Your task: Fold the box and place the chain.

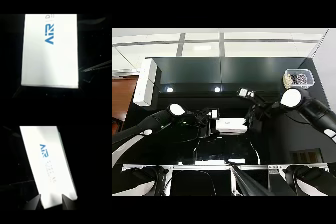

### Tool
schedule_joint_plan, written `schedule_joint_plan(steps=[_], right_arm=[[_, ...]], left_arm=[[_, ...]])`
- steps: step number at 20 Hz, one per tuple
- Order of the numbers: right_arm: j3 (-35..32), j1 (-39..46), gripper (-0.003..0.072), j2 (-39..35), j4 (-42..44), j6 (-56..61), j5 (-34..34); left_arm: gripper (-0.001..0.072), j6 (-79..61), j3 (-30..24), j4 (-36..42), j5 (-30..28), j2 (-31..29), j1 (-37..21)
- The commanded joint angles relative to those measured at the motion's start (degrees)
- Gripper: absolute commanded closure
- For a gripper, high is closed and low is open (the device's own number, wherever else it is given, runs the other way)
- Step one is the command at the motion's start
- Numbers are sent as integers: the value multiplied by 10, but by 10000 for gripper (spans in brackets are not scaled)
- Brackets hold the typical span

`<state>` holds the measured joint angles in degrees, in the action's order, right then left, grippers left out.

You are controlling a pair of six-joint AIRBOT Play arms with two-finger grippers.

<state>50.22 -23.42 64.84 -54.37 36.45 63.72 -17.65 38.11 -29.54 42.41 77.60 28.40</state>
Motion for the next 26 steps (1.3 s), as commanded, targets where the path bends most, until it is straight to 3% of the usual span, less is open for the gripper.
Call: schedule_joint_plan(steps=[1,2,3,7,10,15,21,26], right_arm=[[-6,41,437,-11,6,147,66],[-14,51,616,-11,20,165,74],[-26,58,673,-11,50,170,70],[-74,55,673,9,244,185,-20],[-80,36,673,54,319,185,-78],[-80,10,673,120,301,187,-114],[-80,11,673,126,238,219,-125],[-63,24,673,106,240,207,-63]], left_arm=[[313,1,0,0,0,0,0],[313,1,0,0,0,0,0],[313,1,0,0,0,0,0],[313,1,0,0,0,0,0],[313,1,0,0,0,0,0],[311,1,0,0,0,0,0],[312,1,0,3,0,0,0],[312,1,0,3,0,0,0]])
